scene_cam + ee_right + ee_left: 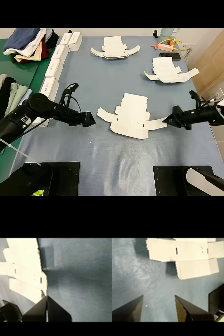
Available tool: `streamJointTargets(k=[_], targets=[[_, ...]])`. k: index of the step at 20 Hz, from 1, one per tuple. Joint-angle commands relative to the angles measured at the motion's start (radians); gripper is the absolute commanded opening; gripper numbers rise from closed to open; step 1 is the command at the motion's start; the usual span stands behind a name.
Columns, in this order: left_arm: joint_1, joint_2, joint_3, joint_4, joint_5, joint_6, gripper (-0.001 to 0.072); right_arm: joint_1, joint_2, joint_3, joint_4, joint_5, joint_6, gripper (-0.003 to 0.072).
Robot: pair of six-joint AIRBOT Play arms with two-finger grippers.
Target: Fold the box.
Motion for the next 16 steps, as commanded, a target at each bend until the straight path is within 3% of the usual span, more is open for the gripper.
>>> streamJointTargets(k=[1, 2, 9, 16], targets=[[0.087, 0.001, 0.0, 0.0, -0.092, 0.035, 0.0593, 0.082, 0.092, -0.131, -0.027, -0.153, 0.097, 0.0174], [0.092, 0.001, 0.0, 0.001, -0.097, 0.037, 0.0593, 0.086, 0.09, -0.138, -0.026, -0.168, 0.133, 0.0296], [0.091, 0.001, 0.0, -0.007, -0.097, 0.045, 0.0593, 0.086, 0.077, -0.139, -0.028, -0.183, 0.209, 0.0297], [0.092, 0.0, 0.0, -0.06, -0.082, 0.045, 0.0593, 0.086, -0.035, -0.139, 0.138, -0.168, 0.004, 0.0258]])
